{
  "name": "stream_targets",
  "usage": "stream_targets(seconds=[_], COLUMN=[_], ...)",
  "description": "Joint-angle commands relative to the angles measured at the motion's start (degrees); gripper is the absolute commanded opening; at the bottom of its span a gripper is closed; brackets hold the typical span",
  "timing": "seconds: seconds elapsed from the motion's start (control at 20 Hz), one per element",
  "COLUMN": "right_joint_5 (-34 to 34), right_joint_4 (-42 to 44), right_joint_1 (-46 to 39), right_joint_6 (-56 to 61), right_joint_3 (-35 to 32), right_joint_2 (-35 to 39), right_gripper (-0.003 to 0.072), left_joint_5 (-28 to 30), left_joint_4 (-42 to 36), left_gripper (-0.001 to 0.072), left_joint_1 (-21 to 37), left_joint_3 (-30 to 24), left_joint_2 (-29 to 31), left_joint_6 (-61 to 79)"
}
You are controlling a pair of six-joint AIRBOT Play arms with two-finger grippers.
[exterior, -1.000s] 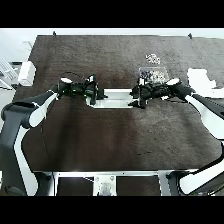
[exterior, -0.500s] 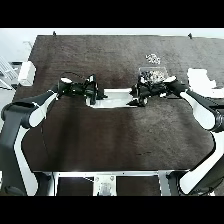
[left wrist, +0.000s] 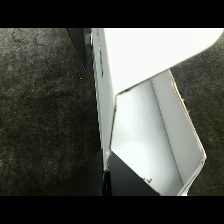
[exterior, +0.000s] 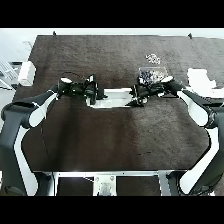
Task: Fold the box and place the chain.
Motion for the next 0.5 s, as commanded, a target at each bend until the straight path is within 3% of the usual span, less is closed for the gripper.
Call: stream_targets(seconds=[0.0, 0.45], right_joint_5=[0.7, 0.7], right_joint_4=[0.0, -3.7], right_joint_1=[0.2, 0.6], right_joint_6=[-0.2, -1.5], right_joint_3=[0.6, 4.8], right_joint_2=[-0.8, -1.2], right_gripper=[0.0673, 0.0673], left_joint_5=[0.0, 0.0], left_joint_4=[0.0, 0.0], left_gripper=[0.0022, 0.0022], left_joint_1=[0.0, 0.0], left_joint_3=[0.0, 0.0], left_joint_2=[0.0, 0.0], left_joint_6=[0.0, 0.0])
